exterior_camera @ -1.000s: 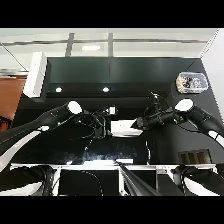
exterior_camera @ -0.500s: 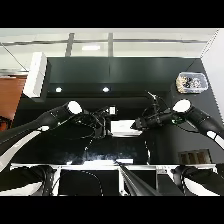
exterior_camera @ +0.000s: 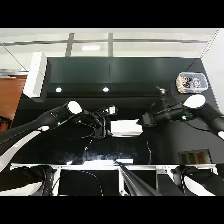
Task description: Fold the box and place the chain.
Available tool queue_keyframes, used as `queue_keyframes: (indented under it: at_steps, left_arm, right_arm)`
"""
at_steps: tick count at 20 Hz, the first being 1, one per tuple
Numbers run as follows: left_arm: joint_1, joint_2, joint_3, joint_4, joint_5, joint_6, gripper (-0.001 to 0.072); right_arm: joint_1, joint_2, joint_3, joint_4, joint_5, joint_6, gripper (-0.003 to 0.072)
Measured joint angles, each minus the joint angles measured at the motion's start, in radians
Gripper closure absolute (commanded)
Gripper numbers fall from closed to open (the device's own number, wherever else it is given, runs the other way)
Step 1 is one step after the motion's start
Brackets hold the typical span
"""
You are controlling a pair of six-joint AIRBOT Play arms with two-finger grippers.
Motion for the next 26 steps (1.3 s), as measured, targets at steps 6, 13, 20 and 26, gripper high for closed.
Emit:
queue_keyframes:
  at_steps: [6, 13, 20, 26]
  left_arm:
    - [0.0, 0.058, 0.001, 0.108, -0.01, -0.037, -0.0002]
    - [-0.034, 0.178, 0.037, 0.226, -0.063, -0.219, 0.0001]
    - [-0.165, 0.042, 0.222, 0.188, -0.032, -0.293, 0.0001]
    - [-0.189, -0.074, 0.309, 0.155, -0.027, -0.356, 0.0001]
  right_arm:
    - [-0.264, 0.154, 0.019, -0.112, 0.11, -0.004, 0.0679]
    - [-0.481, 0.193, 0.021, -0.224, 0.158, -0.003, 0.0678]
    - [-0.521, 0.198, 0.021, -0.238, 0.164, -0.002, 0.0678]
    - [-0.525, 0.198, 0.021, -0.239, 0.157, -0.004, 0.0678]
